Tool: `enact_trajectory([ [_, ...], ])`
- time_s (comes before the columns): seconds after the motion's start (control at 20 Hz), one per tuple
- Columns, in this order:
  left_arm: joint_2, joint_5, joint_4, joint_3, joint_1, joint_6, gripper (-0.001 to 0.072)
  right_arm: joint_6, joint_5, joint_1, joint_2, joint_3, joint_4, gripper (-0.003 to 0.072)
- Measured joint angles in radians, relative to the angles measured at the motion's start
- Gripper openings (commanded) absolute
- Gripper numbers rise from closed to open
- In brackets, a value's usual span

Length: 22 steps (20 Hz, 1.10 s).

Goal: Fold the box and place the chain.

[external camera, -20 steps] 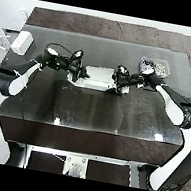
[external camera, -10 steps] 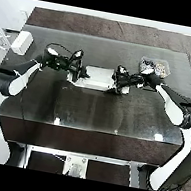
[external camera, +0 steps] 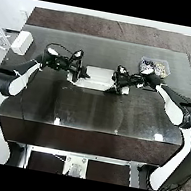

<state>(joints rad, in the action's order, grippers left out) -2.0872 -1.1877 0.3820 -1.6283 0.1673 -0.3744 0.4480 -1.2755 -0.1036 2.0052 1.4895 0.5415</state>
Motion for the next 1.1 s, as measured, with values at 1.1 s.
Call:
enact_trajectory([
  [1.1, 0.000, 0.001, 0.000, 0.000, 0.000, 0.000, 0.0020, 0.085, 0.000, 0.000, 0.000, 0.000, 0.000, 0.0566],
])
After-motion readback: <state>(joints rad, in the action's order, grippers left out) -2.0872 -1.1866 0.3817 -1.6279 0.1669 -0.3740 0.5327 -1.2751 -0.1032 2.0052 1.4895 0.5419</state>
